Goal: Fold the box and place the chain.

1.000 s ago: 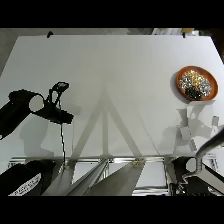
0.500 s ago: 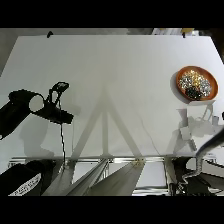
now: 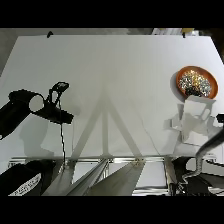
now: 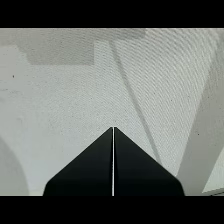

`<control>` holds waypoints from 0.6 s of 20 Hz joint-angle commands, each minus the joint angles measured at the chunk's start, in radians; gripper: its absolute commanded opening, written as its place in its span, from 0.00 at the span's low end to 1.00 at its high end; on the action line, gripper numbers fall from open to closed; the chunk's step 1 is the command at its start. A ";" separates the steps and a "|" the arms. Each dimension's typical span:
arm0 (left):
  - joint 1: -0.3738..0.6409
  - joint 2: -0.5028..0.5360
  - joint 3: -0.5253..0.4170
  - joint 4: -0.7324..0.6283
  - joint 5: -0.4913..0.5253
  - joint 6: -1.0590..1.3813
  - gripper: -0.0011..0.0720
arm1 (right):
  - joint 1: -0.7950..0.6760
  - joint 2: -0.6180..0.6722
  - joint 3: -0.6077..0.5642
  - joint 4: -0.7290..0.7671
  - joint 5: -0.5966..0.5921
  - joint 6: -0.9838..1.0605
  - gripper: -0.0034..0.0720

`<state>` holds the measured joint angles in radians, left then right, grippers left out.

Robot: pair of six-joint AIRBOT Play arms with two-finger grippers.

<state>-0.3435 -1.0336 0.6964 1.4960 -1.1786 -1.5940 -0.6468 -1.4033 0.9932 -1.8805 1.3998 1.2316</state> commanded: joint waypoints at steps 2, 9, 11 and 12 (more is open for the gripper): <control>0.001 0.000 0.000 0.000 0.000 0.000 0.03 | 0.190 0.131 -0.010 0.237 0.060 -0.055 0.06; 0.001 0.000 0.000 0.000 0.002 0.000 0.03 | 0.513 0.439 -0.249 0.645 -0.073 -0.076 0.06; 0.001 0.000 0.000 0.000 0.003 0.000 0.03 | 0.604 0.517 -0.328 0.705 -0.142 -0.042 0.06; 0.001 0.000 0.000 0.000 0.003 0.000 0.03 | 0.647 0.547 -0.357 0.711 -0.172 -0.014 0.06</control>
